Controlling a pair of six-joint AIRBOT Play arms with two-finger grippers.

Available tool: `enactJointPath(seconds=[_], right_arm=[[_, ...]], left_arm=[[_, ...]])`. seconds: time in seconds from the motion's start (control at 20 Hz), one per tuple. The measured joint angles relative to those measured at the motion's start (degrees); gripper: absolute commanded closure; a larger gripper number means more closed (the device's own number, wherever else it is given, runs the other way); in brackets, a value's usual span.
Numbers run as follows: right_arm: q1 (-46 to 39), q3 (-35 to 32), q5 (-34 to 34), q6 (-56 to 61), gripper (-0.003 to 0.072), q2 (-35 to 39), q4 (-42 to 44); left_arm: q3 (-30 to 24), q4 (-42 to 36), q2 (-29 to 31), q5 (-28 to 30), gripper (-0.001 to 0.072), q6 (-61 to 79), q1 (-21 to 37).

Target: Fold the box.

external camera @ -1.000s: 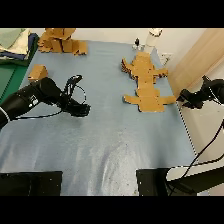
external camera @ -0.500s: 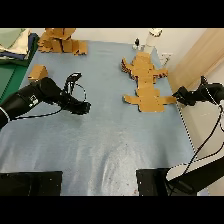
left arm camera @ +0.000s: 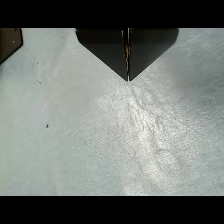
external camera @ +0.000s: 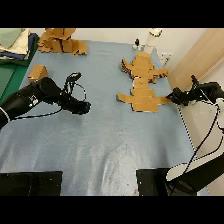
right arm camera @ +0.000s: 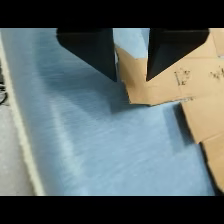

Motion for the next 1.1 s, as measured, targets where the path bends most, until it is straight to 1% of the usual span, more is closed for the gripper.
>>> enactJointPath(seconds=[0.05,0.1,0.3,0.35,0.4,0.45,0.55,0.6,0.65,0.7,0.8,0.9,1.0,1.1], right_arm=[[0.5,0.0,-0.8,-0.8,0.0449,0.0,0.5],[1.0,0.0,-1.6,-1.4,0.0457,0.0,0.9],[3.6,0.0,-4.3,-3.9,0.0457,0.0,2.5],[4.2,0.0,-4.4,-4.3,0.0491,-0.1,2.7],[4.5,0.0,-4.3,-4.5,0.0655,-0.1,2.8],[4.7,0.0,-3.9,-4.7,0.0680,-0.1,2.8],[5.2,0.0,-4.4,-5.0,0.0682,-0.1,3.4],[5.3,0.0,-5.9,-5.2,0.0683,-0.1,3.8],[5.5,-0.1,-8.0,-5.6,0.0684,-0.1,4.4],[5.7,-0.7,-9.9,-5.9,0.0684,0.1,5.0],[6.4,-4.4,-12.3,-7.1,0.0685,1.8,7.5],[8.3,-12.6,-12.3,-9.8,0.0685,5.6,12.5],[12.0,-22.5,-9.3,-12.8,0.0685,11.0,17.1],[17.2,-32.7,-4.9,-14.8,0.0685,17.2,19.6]], left_arm=[[0.0,-0.5,0.0,0.0,0.0697,0.0,0.0],[0.0,-0.9,0.0,0.0,0.0697,0.0,0.0],[0.0,-1.8,0.0,0.0,0.0697,0.0,0.0],[0.0,-1.8,0.0,-0.1,0.0696,0.0,0.0],[0.0,-2.0,0.0,-0.1,0.0697,0.0,0.0],[0.0,-2.1,0.0,-0.1,0.0696,0.0,0.0],[0.0,-2.2,0.0,-0.3,0.0695,0.0,0.0],[0.0,-2.4,0.0,-0.5,0.0683,0.1,0.1],[0.1,-2.6,0.1,-0.6,0.0395,0.6,0.3],[0.3,-2.7,0.1,-1.0,0.0244,1.1,0.7],[0.8,-3.2,0.1,-2.1,0.0246,1.8,2.5],[1.0,-4.3,0.1,-4.3,0.0245,2.2,5.0],[1.2,-5.1,0.0,-6.7,0.0244,2.6,7.8],[1.1,-6.2,0.0,-8.4,0.0244,3.3,10.2]])
